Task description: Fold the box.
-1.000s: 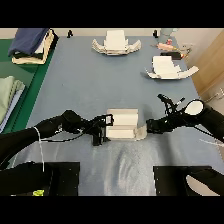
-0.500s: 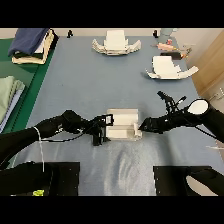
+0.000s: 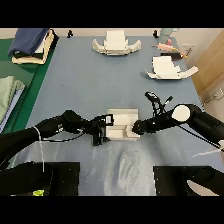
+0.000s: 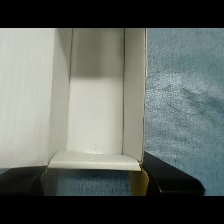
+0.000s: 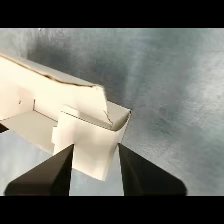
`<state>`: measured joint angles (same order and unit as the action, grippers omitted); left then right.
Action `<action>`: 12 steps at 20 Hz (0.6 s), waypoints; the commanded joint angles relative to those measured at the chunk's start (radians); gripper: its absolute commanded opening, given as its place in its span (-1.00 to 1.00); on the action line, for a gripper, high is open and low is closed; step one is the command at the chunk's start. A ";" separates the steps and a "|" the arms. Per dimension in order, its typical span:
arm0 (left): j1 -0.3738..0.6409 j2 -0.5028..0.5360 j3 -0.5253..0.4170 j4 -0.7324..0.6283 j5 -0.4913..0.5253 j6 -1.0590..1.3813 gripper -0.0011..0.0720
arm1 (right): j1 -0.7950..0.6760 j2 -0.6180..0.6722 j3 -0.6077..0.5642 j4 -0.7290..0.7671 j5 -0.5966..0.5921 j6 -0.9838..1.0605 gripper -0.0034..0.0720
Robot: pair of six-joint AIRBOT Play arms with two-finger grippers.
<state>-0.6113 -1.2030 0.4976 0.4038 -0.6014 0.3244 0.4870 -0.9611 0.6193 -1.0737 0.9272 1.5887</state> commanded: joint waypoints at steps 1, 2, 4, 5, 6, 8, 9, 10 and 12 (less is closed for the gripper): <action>0.000 0.000 0.001 0.000 0.000 0.000 0.38 | 0.113 -0.050 0.053 -0.181 -0.013 0.232 0.19; 0.000 0.000 0.001 0.000 0.000 0.000 0.38 | 0.142 -0.083 0.069 -0.201 -0.009 0.267 0.19; 0.000 0.000 0.001 0.000 0.000 0.000 0.38 | 0.198 -0.148 0.110 -0.286 0.012 0.370 0.19; 0.000 0.000 0.001 0.000 0.000 0.000 0.38 | 0.224 -0.182 0.140 -0.347 0.043 0.432 0.19; 0.000 0.000 0.001 0.000 0.000 0.000 0.38 | 0.245 -0.211 0.169 -0.397 0.079 0.485 0.19; 0.000 0.000 0.001 0.000 0.000 0.000 0.38 | 0.285 -0.262 0.225 -0.489 0.157 0.583 0.19; 0.000 0.000 0.001 0.000 0.000 0.000 0.38 | 0.297 -0.284 0.249 -0.534 0.193 0.630 0.19; 0.000 0.000 0.001 0.000 0.000 0.000 0.38 | 0.301 -0.304 0.268 -0.552 0.221 0.663 0.19; 0.000 0.000 0.001 0.000 0.000 0.000 0.38 | 0.301 -0.333 0.287 -0.552 0.237 0.700 0.19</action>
<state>-0.6113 -1.2030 0.4976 0.4042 -0.6014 0.3244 0.7654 -1.2415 0.8612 -1.5440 1.0935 2.1689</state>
